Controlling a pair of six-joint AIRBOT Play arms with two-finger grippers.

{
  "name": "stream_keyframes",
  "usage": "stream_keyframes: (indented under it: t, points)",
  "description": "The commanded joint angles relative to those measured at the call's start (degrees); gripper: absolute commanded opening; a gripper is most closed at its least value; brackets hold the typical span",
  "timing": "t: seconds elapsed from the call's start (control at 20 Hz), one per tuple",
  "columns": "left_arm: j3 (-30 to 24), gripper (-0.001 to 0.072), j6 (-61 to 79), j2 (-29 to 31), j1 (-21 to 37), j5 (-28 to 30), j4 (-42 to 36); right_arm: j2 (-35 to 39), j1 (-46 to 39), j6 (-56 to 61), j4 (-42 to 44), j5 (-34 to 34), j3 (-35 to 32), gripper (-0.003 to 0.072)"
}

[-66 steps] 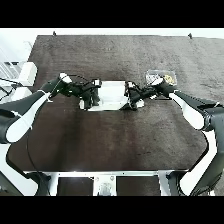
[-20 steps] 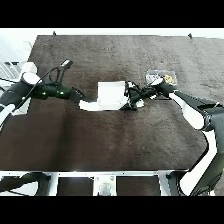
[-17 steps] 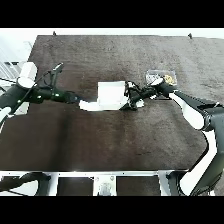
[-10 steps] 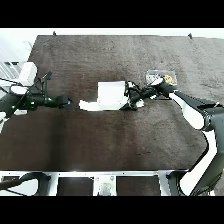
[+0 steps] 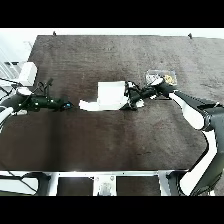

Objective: Fold the box and place the chain.

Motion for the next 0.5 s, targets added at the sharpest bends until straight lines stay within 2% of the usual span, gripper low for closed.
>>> stream_keyframes:
  t: [0.0, 0.25, 0.45]
  points:
    - [4.5, 0.0016, -0.2, -5.4, -1.5, -3.0, -1.0, 0.0, 0.0, 0.0, 0.0, 0.0, 0.0, 0.0514]
    - [7.9, 0.0017, -0.2, -8.8, -7.4, -1.3, -1.9, 0.0, 0.0, 0.0, 0.0, 0.0, 0.0, 0.0514]
    - [7.9, 0.0017, -0.2, -8.8, -11.1, 2.3, -2.0, 0.0, 0.0, 0.0, 0.0, 0.0, 0.0, 0.0514]
